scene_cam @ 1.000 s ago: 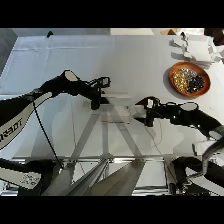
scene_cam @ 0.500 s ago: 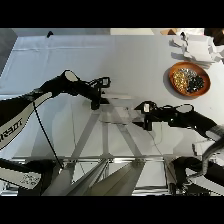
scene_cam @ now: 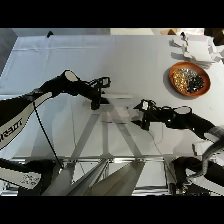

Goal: Fold the box and place the chain.

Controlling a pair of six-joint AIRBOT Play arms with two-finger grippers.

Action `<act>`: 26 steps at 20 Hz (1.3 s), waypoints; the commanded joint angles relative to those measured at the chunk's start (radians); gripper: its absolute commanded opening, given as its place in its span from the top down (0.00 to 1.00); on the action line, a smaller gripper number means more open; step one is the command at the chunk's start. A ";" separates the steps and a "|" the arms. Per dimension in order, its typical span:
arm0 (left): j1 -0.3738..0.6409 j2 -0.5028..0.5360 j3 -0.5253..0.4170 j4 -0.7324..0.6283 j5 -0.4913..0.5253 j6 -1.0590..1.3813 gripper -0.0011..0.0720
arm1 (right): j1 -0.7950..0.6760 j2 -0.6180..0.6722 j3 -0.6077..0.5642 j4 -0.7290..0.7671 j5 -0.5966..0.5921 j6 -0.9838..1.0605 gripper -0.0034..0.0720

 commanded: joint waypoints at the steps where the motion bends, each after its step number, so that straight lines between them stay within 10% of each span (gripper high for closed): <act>1: 0.000 0.000 0.000 0.000 0.000 0.000 0.97 | 0.018 0.000 -0.001 0.004 0.046 0.008 0.00; 26: 0.000 0.000 0.000 0.000 0.000 0.000 0.97 | 0.040 0.000 0.000 0.165 -0.101 0.371 0.00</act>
